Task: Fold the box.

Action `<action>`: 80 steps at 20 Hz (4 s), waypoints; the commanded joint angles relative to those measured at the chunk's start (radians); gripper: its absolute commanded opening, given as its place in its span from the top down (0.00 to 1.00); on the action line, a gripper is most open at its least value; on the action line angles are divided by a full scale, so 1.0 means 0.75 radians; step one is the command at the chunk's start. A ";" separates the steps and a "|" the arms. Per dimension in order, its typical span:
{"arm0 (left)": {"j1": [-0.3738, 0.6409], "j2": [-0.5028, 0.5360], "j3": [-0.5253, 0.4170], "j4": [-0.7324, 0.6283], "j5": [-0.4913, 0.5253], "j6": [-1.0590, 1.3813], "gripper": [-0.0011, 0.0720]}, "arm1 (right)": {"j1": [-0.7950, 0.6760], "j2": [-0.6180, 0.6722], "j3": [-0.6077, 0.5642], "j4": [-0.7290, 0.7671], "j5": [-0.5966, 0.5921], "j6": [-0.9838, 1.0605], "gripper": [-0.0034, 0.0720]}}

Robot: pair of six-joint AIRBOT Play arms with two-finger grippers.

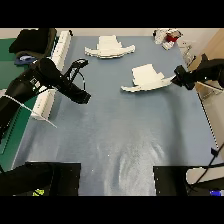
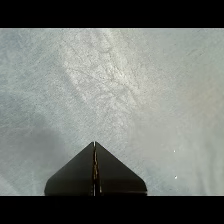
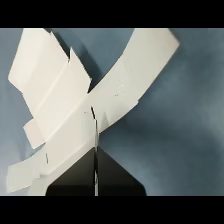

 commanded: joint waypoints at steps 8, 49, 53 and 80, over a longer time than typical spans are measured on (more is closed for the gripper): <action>0.000 -0.001 0.001 0.000 0.001 0.001 0.97 | 0.051 0.779 -0.878 -0.011 0.048 0.055 0.94; 0.004 -0.001 0.004 -0.098 0.005 -0.043 0.97 | -0.205 -0.312 0.072 0.261 -0.987 -0.803 0.95; 0.088 -0.001 0.041 -0.105 -0.019 -0.099 0.96 | -0.075 -0.061 -0.270 0.373 -0.723 -0.784 0.95; 0.259 -0.519 -0.172 -0.788 -0.222 0.491 0.28 | 0.641 0.947 -1.166 0.309 0.032 -0.636 0.95</action>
